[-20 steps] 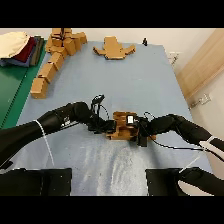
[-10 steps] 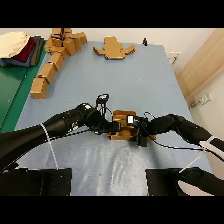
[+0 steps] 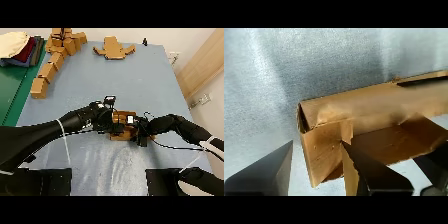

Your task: Fold the box.

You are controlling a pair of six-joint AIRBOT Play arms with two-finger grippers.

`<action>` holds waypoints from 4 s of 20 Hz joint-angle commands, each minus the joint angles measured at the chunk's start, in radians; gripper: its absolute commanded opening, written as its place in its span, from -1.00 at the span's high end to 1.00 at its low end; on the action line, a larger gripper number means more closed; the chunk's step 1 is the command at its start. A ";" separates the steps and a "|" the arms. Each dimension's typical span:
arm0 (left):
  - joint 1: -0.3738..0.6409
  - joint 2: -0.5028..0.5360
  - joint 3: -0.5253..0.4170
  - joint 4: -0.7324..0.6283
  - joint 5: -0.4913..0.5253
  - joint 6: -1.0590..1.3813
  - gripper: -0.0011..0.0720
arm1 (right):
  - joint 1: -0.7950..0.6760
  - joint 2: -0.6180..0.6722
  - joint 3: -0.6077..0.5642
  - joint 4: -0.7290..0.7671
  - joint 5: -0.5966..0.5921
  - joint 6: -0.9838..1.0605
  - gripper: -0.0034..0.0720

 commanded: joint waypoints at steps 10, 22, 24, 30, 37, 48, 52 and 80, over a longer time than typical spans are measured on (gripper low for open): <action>-0.010 -0.122 0.150 0.063 -0.114 -0.043 -0.24 | 0.000 0.000 0.001 -0.001 0.000 0.000 -0.44; -0.011 -0.183 0.161 0.047 -0.130 -0.045 -0.24 | 0.000 0.000 0.001 -0.001 0.000 0.001 -0.45; -0.011 -0.184 0.161 0.047 -0.113 -0.057 -0.24 | 0.000 0.000 0.001 -0.001 0.000 0.001 -0.45; -0.011 -0.184 0.161 0.047 -0.116 -0.098 0.83 | 0.000 0.000 0.001 -0.001 0.000 0.000 -0.45; -0.011 -0.184 0.161 0.040 -0.121 -0.097 0.85 | 0.000 0.000 0.001 -0.001 0.001 0.001 -0.45; -0.010 -0.184 0.161 0.028 -0.162 -0.097 0.06 | 0.000 0.000 0.001 -0.001 0.000 0.001 -0.44; -0.010 -0.184 0.161 0.025 -0.160 -0.097 0.06 | 0.000 0.000 0.001 -0.001 0.000 0.001 -0.44; 0.198 -0.184 0.280 -0.267 -0.391 0.046 -0.19 | 0.000 0.000 0.001 -0.001 0.000 0.001 -0.45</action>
